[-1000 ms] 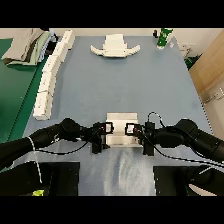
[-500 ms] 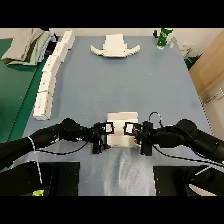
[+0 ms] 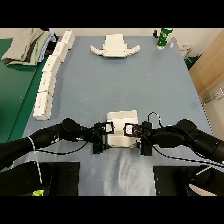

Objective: Fold the box.

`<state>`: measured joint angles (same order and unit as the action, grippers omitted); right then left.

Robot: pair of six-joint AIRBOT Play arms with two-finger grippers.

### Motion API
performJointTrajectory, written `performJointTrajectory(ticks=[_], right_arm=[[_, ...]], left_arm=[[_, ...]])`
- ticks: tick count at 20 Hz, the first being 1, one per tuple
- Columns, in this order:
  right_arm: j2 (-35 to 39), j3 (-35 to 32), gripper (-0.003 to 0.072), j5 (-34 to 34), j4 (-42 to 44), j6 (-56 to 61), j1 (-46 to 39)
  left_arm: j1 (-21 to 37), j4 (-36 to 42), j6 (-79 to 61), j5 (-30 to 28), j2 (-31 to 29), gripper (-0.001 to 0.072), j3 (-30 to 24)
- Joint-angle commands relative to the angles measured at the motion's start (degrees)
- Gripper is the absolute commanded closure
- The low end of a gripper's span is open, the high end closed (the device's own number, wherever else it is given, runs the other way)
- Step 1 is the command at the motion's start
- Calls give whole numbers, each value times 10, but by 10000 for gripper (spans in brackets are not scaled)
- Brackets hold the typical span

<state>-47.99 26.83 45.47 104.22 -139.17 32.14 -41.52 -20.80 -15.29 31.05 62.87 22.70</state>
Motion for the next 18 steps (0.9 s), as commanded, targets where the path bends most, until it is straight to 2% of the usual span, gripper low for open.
performJointTrajectory(ticks=[1, 13, 14, 16, 18], right_arm=[[-7, 0, 160, -10, 28, -27, 0], [-23, 0, 164, -19, 32, -40, 1], [-21, 1, 201, -17, 32, -40, 1], [-4, 2, 429, -5, 29, -37, 1], [26, 1, 597, 12, 1, 0, 0]], left_arm=[[1, -2, -1, 0, 0, 284, 0], [1, -2, -1, 0, 0, 284, 0], [1, -2, -1, 0, 0, 284, 0], [1, -2, -1, 0, 0, 284, 0], [1, -2, -1, 0, 0, 284, 0]])
